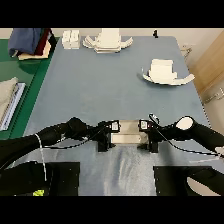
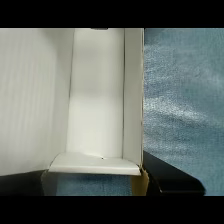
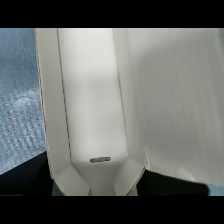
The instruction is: Fold the box.
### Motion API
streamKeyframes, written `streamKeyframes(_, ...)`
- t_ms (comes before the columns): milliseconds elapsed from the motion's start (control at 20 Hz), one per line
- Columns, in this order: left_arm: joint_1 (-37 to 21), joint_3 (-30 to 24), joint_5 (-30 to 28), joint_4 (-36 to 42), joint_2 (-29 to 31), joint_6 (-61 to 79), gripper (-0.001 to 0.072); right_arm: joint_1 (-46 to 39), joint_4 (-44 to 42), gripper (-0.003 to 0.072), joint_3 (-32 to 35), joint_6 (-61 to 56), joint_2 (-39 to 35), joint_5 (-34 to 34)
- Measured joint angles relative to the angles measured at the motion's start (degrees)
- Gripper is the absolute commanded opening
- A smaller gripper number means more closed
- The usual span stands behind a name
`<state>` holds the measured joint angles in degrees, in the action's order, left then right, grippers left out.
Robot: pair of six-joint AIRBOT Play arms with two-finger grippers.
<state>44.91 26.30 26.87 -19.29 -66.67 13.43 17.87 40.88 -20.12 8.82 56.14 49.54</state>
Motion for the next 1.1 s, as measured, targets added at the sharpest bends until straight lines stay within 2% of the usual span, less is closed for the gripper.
streamKeyframes(200,0.0,0.0,-0.1,0.0,0.0,0.0,0.0522,-0.4,0.0,0.072,-0.1,-3.3,-1.2,-0.7)
streamKeyframes(350,0.0,0.0,0.0,0.0,0.0,0.0,0.0522,-0.8,3.0,0.072,-0.1,-6.7,-3.7,0.0)
streamKeyframes(750,0.0,0.0,0.1,0.0,0.0,0.0,0.0522,-1.1,12.8,0.0716,-1.3,-23.2,-16.8,8.4)
streamKeyframes(800,0.0,0.0,0.1,0.0,0.0,0.0,0.0522,-1.1,13.2,0.0686,-1.7,-26.1,-18.9,9.0)
streamKeyframes(900,0.0,0.0,0.1,0.0,0.0,0.0,0.0523,-1.1,13.8,0.05,-2.2,-33.5,-23.3,10.1)
streamKeyframes(950,0.0,0.0,0.1,0.0,0.0,0.0,0.0522,-1.1,13.8,0.0445,-2.4,-38.1,-25.6,10.3)
streamKeyframes(1100,0.0,0.0,0.2,0.0,0.0,0.0,0.0522,-1.1,13.9,0.0426,-2.7,-53.0,-30.9,10.0)
